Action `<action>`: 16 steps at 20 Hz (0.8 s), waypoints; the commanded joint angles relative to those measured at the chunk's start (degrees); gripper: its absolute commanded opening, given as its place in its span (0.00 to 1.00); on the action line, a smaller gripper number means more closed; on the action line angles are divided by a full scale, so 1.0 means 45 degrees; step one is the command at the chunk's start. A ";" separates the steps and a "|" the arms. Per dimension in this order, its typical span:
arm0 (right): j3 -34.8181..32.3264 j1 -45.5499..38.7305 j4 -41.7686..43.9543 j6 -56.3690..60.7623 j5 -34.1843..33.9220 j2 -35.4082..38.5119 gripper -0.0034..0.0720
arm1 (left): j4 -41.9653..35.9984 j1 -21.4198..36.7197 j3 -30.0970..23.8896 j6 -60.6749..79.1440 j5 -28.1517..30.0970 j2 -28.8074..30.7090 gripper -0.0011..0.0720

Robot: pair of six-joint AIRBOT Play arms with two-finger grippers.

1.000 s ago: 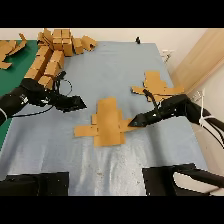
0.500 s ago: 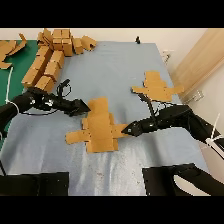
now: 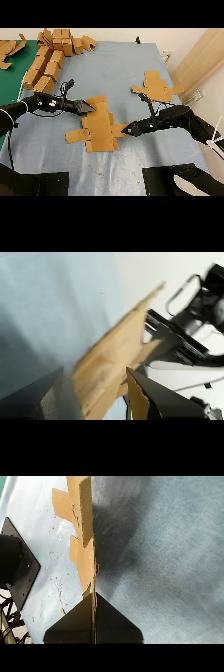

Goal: Fold the box.

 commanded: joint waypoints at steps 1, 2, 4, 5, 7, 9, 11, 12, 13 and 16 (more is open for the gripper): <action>-0.0005 0.0015 -0.0049 0.0243 0.0034 0.0015 0.05 | -0.0393 0.0010 0.0170 0.1292 -0.1608 -0.0223 0.81; -0.0005 0.0015 -0.0049 0.0321 0.0087 0.0015 0.05 | -0.0151 0.0010 0.0170 0.1292 -0.1695 -0.0223 0.81; -0.0005 0.0015 -0.0049 0.0471 0.0204 0.0015 0.05 | 0.0272 0.0010 0.0170 0.1336 -0.1807 -0.0223 0.81; -0.0005 0.0015 -0.0049 0.0481 0.0248 0.0015 0.05 | 0.0321 0.0010 0.0170 0.1365 -0.1851 -0.0238 0.81; -0.0005 0.0015 -0.0049 0.0578 0.0253 0.0015 0.05 | 0.0321 0.0000 0.0170 0.1491 -0.1855 -0.0277 0.29; -0.0005 0.0015 -0.0044 0.0612 0.0253 0.0015 0.05 | 0.0316 -0.0068 0.0170 0.1564 -0.1821 -0.0291 0.25; -0.0005 0.0015 -0.0049 0.0670 0.0253 0.0015 0.05 | 0.0214 -0.0131 0.0170 0.1724 -0.1758 -0.0291 0.25; -0.0005 0.0015 -0.0044 0.0670 0.0253 0.0015 0.05 | 0.0223 -0.0151 0.0185 0.1753 -0.1705 -0.0291 0.25; -0.0005 0.0015 -0.0049 0.0665 0.0253 0.0015 0.05 | 0.0214 -0.0146 0.0185 0.1860 -0.1710 -0.0291 0.25; -0.0005 0.0015 -0.0049 0.0670 0.0272 0.0015 0.05 | 0.0160 -0.0146 0.0185 0.2395 -0.1710 -0.0291 0.03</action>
